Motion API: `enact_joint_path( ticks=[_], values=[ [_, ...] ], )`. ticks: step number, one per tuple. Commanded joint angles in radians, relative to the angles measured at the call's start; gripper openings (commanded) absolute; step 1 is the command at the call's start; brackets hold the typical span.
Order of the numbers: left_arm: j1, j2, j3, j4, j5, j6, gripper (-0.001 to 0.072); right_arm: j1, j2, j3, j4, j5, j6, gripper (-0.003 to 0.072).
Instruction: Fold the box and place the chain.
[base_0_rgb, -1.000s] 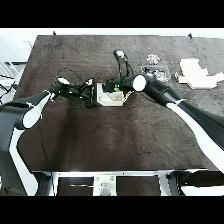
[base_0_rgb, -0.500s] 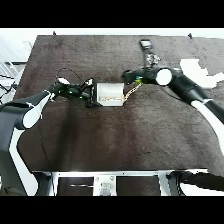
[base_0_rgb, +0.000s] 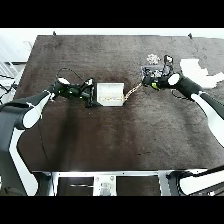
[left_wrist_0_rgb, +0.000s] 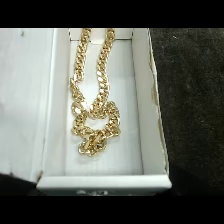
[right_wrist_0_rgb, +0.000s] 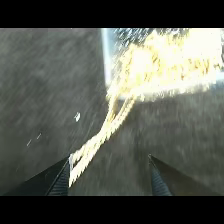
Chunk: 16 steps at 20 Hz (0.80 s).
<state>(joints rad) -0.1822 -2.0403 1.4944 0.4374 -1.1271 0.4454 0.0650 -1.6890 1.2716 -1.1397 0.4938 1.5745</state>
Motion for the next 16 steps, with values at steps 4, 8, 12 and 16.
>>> enact_joint_path(
  ticks=[4, 8, 12, 16],
  values=[
    [0.0, 0.001, 0.0, 0.0, 0.001, 0.0, 0.0355, -0.004, -0.201, 0.187, 0.108, -0.022, -0.029, 0.0506],
    [0.0, 0.001, 0.0, 0.0, 0.001, 0.0, 0.0355, 0.026, -0.214, 0.207, 0.119, -0.026, -0.098, 0.0026],
    [0.0, 0.001, 0.0, 0.0, 0.0, 0.0, 0.0355, 0.031, -0.13, 0.204, 0.105, 0.085, -0.103, 0.0008],
    [0.0, 0.001, 0.0, 0.0, 0.0, 0.0, 0.0355, 0.071, 0.094, 0.202, 0.011, 0.217, -0.103, 0.0008]
  ],
)
